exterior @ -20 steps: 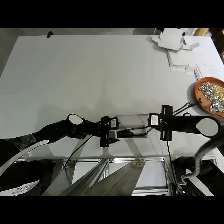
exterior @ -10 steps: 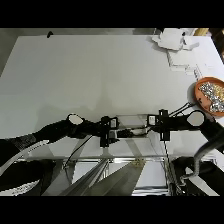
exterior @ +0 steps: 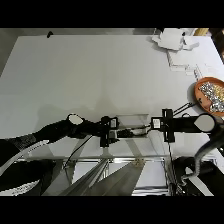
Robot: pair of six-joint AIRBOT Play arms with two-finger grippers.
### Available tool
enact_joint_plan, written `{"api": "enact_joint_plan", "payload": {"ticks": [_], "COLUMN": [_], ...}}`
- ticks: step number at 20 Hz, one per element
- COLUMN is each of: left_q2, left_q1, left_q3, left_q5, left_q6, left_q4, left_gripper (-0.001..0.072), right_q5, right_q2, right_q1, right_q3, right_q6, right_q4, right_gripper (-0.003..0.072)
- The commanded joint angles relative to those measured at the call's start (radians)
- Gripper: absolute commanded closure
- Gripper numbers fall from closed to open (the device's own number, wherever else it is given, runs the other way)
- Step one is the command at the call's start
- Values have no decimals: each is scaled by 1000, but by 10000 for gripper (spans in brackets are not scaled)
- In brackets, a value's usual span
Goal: Fold the box and place the chain.
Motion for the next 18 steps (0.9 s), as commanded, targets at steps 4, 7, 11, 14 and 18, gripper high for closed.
{"api": "enact_joint_plan", "payload": {"ticks": [4,7,11,14,18], "left_q2": [1,1,1,1,1], "left_q1": [-1,-1,-1,-1,-1], "left_q3": [0,0,0,0,0], "left_q5": [0,0,0,0,0], "left_q6": [0,0,0,0,0], "left_q4": [0,0,0,0,0], "left_gripper": [501,501,501,501,501], "right_q5": [105,4,-222,-341,-363], "right_q2": [233,207,89,-34,-79], "right_q1": [89,224,438,516,517], "right_q3": [6,6,6,6,10], "right_q6": [12,23,23,23,25], "right_q4": [427,496,509,498,362], "right_gripper": [675,675,675,655,573]}}
